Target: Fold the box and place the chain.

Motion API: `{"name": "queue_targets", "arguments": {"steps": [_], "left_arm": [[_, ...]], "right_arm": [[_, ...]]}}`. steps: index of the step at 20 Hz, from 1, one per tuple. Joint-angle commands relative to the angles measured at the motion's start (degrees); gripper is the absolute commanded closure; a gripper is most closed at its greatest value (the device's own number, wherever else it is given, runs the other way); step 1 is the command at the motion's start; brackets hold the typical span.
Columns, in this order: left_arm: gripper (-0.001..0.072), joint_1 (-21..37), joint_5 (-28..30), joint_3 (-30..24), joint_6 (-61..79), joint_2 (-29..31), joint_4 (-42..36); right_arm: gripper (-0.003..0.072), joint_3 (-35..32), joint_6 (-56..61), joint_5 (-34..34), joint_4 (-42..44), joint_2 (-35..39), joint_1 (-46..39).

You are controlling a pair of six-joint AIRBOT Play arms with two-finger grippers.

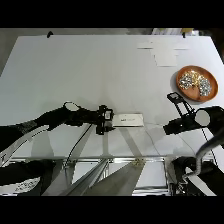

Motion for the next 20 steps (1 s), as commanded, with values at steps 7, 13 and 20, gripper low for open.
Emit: {"name": "queue_targets", "arguments": {"steps": [7, 13, 20], "left_arm": [[0.0641, 0.04, 0.0, 0.02, 0.0, 0.04, 0.0], [0.0641, 0.04, -0.2, 0.02, -0.04, 0.04, -0.07], [0.0641, 2.12, -2.12, 0.02, -4.87, 6.99, 0.13]], "right_arm": [[0.067, -0.07, 0.22, 3.21, 0.0, -0.04, -0.04], [0.067, -0.07, 0.22, 3.23, 0.0, -0.04, -0.04], [0.067, -0.07, 0.22, 3.21, 0.0, -0.04, -0.04]]}}
